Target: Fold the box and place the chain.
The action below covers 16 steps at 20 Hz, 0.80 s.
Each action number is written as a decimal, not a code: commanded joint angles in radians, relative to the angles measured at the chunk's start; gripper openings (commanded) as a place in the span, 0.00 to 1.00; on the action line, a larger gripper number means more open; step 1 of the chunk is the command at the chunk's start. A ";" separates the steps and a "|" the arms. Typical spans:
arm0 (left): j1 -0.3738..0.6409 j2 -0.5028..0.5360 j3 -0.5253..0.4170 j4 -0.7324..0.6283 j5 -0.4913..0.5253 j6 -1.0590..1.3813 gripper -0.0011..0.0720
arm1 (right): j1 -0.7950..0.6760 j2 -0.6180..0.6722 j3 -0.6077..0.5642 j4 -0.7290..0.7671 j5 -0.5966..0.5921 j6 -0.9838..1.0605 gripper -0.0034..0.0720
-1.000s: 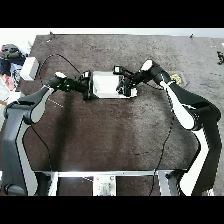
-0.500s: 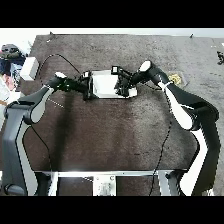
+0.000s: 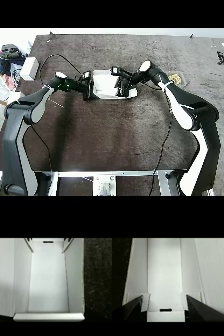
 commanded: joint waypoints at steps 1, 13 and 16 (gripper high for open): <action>0.001 0.000 0.000 0.000 0.000 0.000 0.33 | -0.003 0.000 0.000 -0.006 0.006 0.004 0.62; 0.001 0.000 0.000 0.000 0.000 0.000 0.33 | -0.133 0.123 0.001 -0.080 0.200 0.602 0.16; 0.001 0.000 0.000 0.000 0.000 0.000 0.33 | -0.188 0.181 0.001 -0.065 0.203 0.850 0.16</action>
